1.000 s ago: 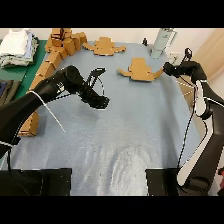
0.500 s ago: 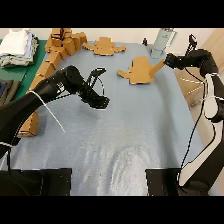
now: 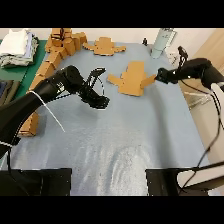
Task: Fold the box.
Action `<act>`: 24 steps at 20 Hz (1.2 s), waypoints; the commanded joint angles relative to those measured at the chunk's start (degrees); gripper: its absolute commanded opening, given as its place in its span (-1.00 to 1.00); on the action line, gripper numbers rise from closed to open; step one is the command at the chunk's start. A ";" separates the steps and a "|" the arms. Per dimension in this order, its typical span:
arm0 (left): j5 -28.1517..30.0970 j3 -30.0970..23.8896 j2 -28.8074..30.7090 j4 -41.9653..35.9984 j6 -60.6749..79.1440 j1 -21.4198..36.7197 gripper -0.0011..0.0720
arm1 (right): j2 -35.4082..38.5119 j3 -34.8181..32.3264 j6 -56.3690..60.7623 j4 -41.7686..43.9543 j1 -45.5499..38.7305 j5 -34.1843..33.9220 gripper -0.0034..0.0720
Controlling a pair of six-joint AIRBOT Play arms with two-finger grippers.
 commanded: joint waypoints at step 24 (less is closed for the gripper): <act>0.33 0.02 -0.04 0.00 0.02 0.00 -0.94 | 21.20 -32.35 16.44 -27.12 2.27 -10.67 -0.38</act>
